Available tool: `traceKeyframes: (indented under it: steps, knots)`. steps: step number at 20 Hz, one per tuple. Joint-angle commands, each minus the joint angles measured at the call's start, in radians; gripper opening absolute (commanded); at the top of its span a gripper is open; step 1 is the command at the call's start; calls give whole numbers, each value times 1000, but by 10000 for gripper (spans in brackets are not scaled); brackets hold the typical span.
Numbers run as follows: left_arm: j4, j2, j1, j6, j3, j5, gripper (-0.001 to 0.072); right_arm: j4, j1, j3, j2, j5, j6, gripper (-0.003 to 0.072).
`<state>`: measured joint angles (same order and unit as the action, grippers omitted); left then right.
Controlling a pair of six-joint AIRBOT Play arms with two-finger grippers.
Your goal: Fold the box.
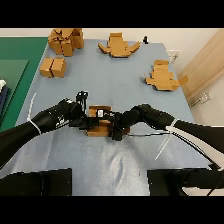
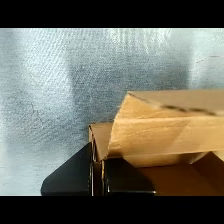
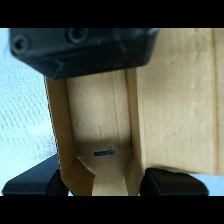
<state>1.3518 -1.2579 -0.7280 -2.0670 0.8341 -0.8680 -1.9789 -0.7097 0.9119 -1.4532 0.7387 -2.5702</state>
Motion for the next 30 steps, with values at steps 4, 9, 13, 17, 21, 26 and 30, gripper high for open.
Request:
traceKeyframes:
  steps: [4,9,13,17,21,26,30]
  knots:
    - [-44,-1,-3,14,3,47,258,4,0,0,0,4,-3,156]
    - [21,-11,-14,13,3,46,257,4,0,0,0,4,-3,155]
    - [49,-74,-14,13,33,-7,258,4,0,0,0,4,-3,155]
    - [67,-100,-14,13,66,-26,243,5,0,0,0,4,-3,155]
    - [52,-100,-14,33,76,-78,16,5,0,0,0,4,-3,155]
    - [34,-100,-14,44,85,-84,19,4,0,0,0,4,-3,156]
    - [32,-98,-14,43,123,-112,279,4,-1,0,0,4,-3,156]
